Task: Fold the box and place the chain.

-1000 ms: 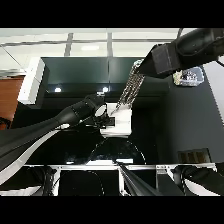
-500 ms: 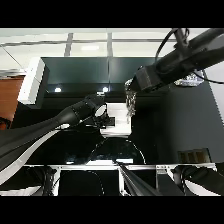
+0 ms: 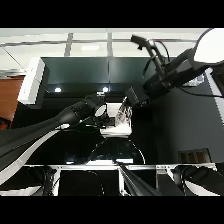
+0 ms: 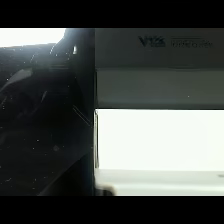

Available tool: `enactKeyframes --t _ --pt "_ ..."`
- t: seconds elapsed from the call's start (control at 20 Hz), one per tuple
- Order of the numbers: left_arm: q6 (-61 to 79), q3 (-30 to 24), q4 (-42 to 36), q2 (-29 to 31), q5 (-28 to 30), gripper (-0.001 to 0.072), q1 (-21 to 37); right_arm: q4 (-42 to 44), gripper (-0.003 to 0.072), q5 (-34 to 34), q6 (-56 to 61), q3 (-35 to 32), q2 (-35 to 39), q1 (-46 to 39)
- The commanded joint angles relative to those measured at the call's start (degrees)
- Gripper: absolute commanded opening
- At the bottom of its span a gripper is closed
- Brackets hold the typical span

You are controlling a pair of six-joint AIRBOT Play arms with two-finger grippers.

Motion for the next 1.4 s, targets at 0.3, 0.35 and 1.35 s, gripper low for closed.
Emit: enactKeyframes --t 0.3,0.35,1.35 --pt "0.02 0.0 0.04 0.04 0.26 0.0026 0.0 0.59 0.0009 -16.59 -1.95 -17.44 -0.17 0.17" --pt "0.02 0.0 0.04 0.04 0.26 0.0026 0.0 0.07 0.001 -17.11 -1.9 -18.58 -0.17 0.15" --pt "0.76 1.55 0.31 0.26 -0.07 0.0082 0.2 -17.68 0.0316 -10.58 -2.58 -25.35 15.69 -13.16"
